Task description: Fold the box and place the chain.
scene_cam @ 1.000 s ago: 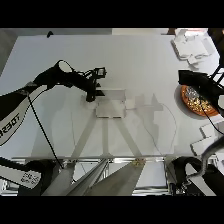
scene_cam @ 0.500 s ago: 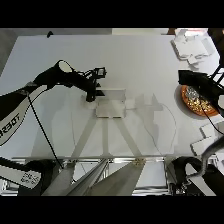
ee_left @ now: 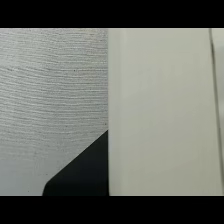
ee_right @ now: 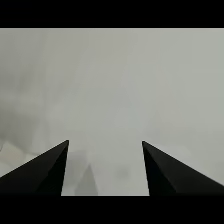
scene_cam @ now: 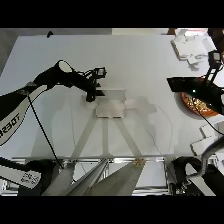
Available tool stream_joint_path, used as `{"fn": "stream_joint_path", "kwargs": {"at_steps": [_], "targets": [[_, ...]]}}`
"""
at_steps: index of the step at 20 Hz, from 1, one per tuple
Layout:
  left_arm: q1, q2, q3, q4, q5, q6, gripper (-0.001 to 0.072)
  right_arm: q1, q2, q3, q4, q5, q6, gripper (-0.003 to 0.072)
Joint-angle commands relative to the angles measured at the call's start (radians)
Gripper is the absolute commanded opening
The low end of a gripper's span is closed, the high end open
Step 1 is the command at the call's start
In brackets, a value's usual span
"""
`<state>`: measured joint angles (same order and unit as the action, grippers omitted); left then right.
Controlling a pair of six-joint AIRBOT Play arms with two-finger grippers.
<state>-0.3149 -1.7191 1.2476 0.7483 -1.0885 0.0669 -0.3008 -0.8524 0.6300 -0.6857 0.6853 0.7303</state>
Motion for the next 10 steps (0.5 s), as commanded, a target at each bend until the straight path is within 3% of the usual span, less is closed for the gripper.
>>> {"fn": "stream_joint_path", "kwargs": {"at_steps": [1, 3, 5, 10], "targets": [[0.000, 0.000, 0.000, 0.000, 0.000, 0.000, 0.0018, 0.001, 0.002, 0.043, 0.160, 0.373, -0.410, 0.0599], [0.000, 0.000, 0.000, 0.000, 0.000, 0.000, 0.0018, 0.036, 0.002, 0.043, 0.171, 0.463, -0.652, 0.0643], [0.000, 0.000, 0.000, 0.000, 0.000, 0.000, 0.0018, 0.116, 0.001, 0.043, 0.099, 0.449, -0.778, 0.0684], [0.000, 0.000, 0.000, 0.000, 0.000, 0.000, 0.0018, 0.373, -0.019, 0.043, -0.153, 0.215, -0.795, 0.0691]]}}
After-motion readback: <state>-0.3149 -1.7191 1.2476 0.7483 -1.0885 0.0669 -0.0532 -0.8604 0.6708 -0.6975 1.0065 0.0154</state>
